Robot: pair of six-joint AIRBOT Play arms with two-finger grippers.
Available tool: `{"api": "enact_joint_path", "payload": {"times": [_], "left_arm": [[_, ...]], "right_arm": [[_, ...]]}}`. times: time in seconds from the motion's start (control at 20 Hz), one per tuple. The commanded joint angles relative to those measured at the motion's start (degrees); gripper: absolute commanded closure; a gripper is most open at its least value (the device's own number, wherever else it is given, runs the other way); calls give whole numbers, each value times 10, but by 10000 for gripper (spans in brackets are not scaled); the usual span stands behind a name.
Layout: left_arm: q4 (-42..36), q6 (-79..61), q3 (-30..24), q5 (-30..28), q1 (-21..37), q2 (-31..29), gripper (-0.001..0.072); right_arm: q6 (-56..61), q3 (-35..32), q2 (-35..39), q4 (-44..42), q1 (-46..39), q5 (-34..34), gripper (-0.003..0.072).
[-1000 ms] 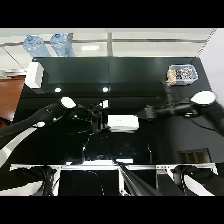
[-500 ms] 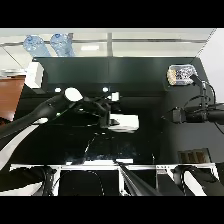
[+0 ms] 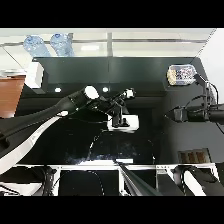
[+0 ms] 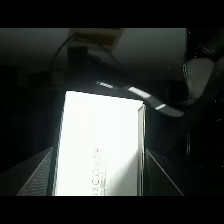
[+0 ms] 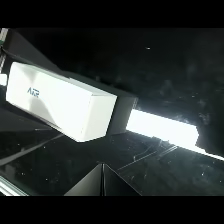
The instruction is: Fold the box and place the chain.
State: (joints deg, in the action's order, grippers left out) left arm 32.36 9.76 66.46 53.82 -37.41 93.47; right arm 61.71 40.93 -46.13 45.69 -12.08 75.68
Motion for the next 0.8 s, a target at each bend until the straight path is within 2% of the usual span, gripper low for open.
{"api": "enact_joint_path", "payload": {"times": [0.0, 0.35, 0.5, 0.7, 0.75], "left_arm": [[3, 12, 5, 9, -1, 9, -7], [66, 10, 5, 27, -2, 9, -7], [79, 9, 5, 5, -5, 10, -7], [164, 11, 5, -32, -29, 15, -5], [165, 29, 5, -44, -34, 13, 23]], "right_arm": [[-1, 0, 0, 14, 0, -3, 671], [-1, 0, 0, 14, 0, -14, 671], [-1, 0, 0, 14, 0, -14, 671], [0, 0, 0, 14, 0, -15, 672], [0, 0, 0, 14, 0, -15, 671]]}}
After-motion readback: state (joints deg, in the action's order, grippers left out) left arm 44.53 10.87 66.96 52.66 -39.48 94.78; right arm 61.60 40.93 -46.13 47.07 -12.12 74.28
